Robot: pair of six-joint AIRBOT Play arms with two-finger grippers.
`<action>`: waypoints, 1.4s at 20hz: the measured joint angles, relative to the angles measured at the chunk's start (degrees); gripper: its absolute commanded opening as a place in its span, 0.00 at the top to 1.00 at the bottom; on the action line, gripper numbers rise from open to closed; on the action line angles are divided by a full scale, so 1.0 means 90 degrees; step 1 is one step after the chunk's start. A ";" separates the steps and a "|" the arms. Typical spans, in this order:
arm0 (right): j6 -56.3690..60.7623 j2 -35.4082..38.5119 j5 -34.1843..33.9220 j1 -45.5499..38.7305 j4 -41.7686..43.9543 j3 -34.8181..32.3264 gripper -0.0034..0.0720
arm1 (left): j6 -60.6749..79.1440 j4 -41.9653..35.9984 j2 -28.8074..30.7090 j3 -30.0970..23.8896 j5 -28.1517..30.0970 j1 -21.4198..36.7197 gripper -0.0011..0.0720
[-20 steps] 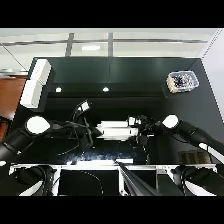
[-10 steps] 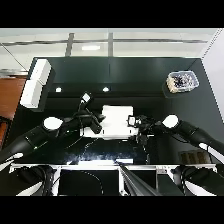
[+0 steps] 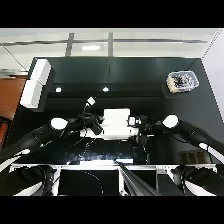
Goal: Fold the box and place the chain.
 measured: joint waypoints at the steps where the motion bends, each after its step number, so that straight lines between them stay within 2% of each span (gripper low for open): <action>1: -0.0012 0.0000 0.0002 0.0000 0.0000 0.0000 0.61 | 0.0000 0.0136 0.0027 0.0000 -0.0024 0.0007 0.94; 4: -0.0012 0.0000 0.0029 0.0000 0.0002 0.0000 0.60 | -0.0002 0.0505 0.0304 -0.0002 -0.0129 0.0158 0.94; 8: 0.0005 0.0000 -0.0002 0.0000 0.0007 0.0000 0.60 | -0.0068 0.0933 0.1151 -0.0015 -0.0493 0.0704 0.94; 9: 0.0005 0.0000 0.0000 0.0000 0.0007 0.0000 0.60 | -0.0170 0.1081 0.1377 -0.0015 -0.0743 0.0901 0.80; 10: 0.0005 0.0000 0.0000 0.0000 0.0007 0.0000 0.61 | -0.0287 0.1294 0.1549 -0.0022 -0.1035 0.1090 0.35; 11: 0.0005 0.0000 -0.0002 0.0000 0.0007 0.0000 0.60 | -0.0410 0.1564 0.1688 -0.0034 -0.1367 0.1282 0.00; 14: 0.0005 0.0000 -0.0002 0.0000 0.0007 0.0000 0.60 | -0.0551 0.2514 0.1863 -0.0192 -0.2210 0.1598 0.02; 18: 0.0005 0.0000 -0.0002 0.0000 0.0010 0.0000 0.61 | 0.0102 0.3276 0.1712 -0.0381 -0.2565 0.1501 0.03; 28: 0.0005 0.0000 0.0000 0.0000 0.0010 0.0000 0.60 | 0.0644 0.3570 0.0906 -0.0447 -0.1554 0.0498 0.04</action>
